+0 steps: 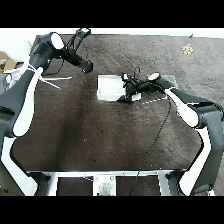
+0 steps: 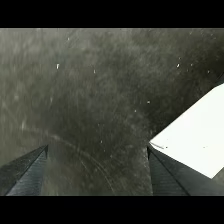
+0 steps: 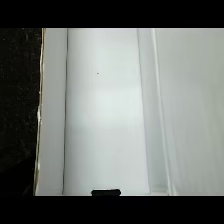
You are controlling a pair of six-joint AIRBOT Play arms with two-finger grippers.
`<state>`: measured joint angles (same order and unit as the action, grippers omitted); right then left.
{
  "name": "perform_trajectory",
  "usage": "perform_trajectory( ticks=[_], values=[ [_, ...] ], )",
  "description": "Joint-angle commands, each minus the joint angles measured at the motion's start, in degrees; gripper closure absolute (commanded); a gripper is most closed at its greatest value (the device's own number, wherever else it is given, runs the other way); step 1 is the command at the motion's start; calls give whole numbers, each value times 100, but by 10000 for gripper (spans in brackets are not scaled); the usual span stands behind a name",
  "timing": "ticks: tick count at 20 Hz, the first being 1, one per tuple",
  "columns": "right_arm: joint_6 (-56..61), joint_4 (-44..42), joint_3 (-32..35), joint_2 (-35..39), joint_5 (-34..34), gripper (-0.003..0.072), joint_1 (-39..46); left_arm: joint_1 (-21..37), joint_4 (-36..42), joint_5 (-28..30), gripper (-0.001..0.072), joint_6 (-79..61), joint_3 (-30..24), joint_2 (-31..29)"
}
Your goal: Fold the box and place the chain.
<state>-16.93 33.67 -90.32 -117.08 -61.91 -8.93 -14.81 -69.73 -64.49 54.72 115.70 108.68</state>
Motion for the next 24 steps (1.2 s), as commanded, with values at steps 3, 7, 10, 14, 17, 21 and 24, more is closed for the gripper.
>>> perform_trajectory(
  ticks=[3,7,10,14,17,21,24],
  values=[
    [2,-2,-2,2,0,257,0,662,3003,-247,6,-3032,-568,46],
    [2,-2,-2,2,0,258,0,1108,3604,-765,8,-4658,-1429,81],
    [2,-2,-2,2,0,258,0,1250,4155,-1231,8,-5211,-1552,579],
    [2,0,-2,2,2,258,0,1266,4360,-1561,6,-5737,-1550,1167],
    [2,0,-2,2,0,258,0,1231,4430,-1556,-7,-6330,-1547,1471],
    [2,-2,-2,2,0,258,0,1154,4664,-1700,-11,-7438,-1547,1598],
    [2,-2,-2,2,0,258,0,1150,4863,-1646,-11,-7731,-1547,1598]
  ],
)
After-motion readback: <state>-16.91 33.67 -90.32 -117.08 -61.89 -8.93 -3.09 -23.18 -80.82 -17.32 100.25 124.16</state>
